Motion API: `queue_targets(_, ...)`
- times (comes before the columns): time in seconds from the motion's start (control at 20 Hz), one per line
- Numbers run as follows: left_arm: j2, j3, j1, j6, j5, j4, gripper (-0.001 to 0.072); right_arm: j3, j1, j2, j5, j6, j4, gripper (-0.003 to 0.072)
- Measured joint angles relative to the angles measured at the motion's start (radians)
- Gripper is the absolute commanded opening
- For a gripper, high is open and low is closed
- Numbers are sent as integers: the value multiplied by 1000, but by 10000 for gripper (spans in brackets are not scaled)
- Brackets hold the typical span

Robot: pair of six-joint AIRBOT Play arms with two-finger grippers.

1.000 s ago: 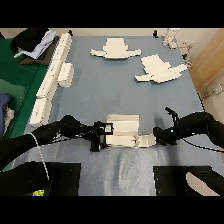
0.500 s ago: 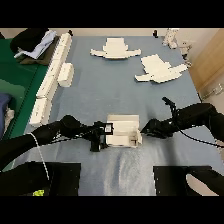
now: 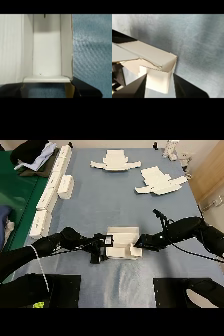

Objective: Fold the box.

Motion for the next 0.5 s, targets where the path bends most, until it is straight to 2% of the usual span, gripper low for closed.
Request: queue_targets(0.5, 0, 0, 0, 0, 0, 0, 534, 71, 192, -29, 58, 246, -199, 518)
